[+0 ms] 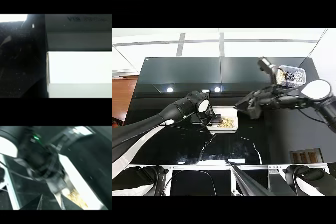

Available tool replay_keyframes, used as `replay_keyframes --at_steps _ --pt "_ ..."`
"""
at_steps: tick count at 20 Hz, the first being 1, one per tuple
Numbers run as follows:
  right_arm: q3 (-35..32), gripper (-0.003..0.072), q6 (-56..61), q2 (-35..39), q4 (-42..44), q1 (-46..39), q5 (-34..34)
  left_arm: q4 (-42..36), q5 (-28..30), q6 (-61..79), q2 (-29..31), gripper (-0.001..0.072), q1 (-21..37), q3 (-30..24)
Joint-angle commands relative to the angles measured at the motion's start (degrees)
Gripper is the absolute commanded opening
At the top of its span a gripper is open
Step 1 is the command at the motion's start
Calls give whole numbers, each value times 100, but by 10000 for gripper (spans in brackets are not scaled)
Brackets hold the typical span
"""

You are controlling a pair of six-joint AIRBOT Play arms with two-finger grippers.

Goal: Fold the box and place the chain.

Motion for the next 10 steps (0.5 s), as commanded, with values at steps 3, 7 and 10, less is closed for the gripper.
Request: replay_keyframes --at_steps 3,7,10 --pt "-4 277 127 44 -262 -1296 1451 -81 37 9 2 27 0 17" --pt "-4 278 125 44 -262 -1408 1635 -96 -133 13 243 594 -33 243" --pt "-4 277 125 44 -264 -1408 1641 236 -339 334 914 594 -87 267"
